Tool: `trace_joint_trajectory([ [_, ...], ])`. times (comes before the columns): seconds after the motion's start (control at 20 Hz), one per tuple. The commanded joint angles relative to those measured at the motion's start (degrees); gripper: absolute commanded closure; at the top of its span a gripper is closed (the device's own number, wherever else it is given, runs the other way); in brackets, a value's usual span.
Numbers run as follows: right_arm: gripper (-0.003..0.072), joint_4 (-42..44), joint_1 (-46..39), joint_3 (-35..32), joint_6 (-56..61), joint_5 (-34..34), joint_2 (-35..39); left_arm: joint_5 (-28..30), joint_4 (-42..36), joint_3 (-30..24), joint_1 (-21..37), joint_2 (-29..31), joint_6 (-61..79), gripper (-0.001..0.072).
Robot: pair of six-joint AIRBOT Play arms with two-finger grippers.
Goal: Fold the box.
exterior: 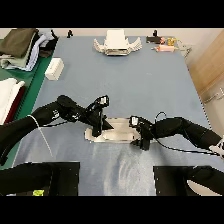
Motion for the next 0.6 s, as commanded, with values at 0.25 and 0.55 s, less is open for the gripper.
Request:
trace_joint_trajectory([
  [0.25, 0.0179, -0.92, 0.13, -0.52, 0.04, 0.48, -0.7, 0.09, -0.02, 0.04, 0.04, 0.07, 0.0, 0.0695],
  [0.55, 0.0016, -1.01, 0.17, -0.5, 0.04, 1.46, -0.68, 0.09, -0.02, 0.04, 0.04, 0.04, 0.0, 0.0695],
])
